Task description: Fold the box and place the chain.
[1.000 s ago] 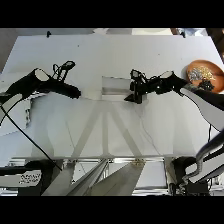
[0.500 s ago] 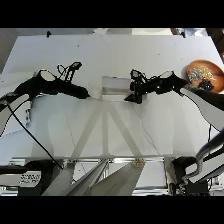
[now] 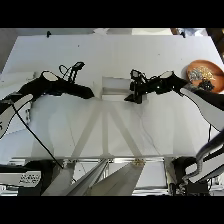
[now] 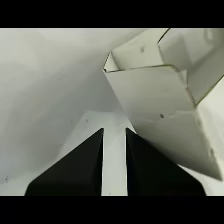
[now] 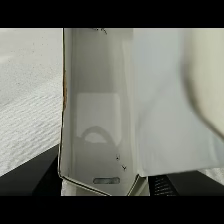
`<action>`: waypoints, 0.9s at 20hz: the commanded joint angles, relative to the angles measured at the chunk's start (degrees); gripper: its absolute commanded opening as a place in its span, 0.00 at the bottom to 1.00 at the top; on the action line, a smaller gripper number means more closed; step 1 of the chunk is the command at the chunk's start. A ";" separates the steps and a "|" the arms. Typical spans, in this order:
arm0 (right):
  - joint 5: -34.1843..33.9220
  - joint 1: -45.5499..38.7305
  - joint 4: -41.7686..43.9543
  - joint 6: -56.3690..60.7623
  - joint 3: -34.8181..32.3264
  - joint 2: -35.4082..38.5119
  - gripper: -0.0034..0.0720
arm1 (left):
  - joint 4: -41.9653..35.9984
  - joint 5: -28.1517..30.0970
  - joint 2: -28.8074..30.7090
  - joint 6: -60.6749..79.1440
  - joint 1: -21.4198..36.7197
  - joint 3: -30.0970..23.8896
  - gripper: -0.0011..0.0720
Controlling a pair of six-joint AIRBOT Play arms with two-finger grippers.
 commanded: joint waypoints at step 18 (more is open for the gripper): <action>0.00 0.00 0.02 0.02 0.04 0.00 0.62 | -17.42 -3.50 -2.62 9.92 -1.18 -0.02 0.69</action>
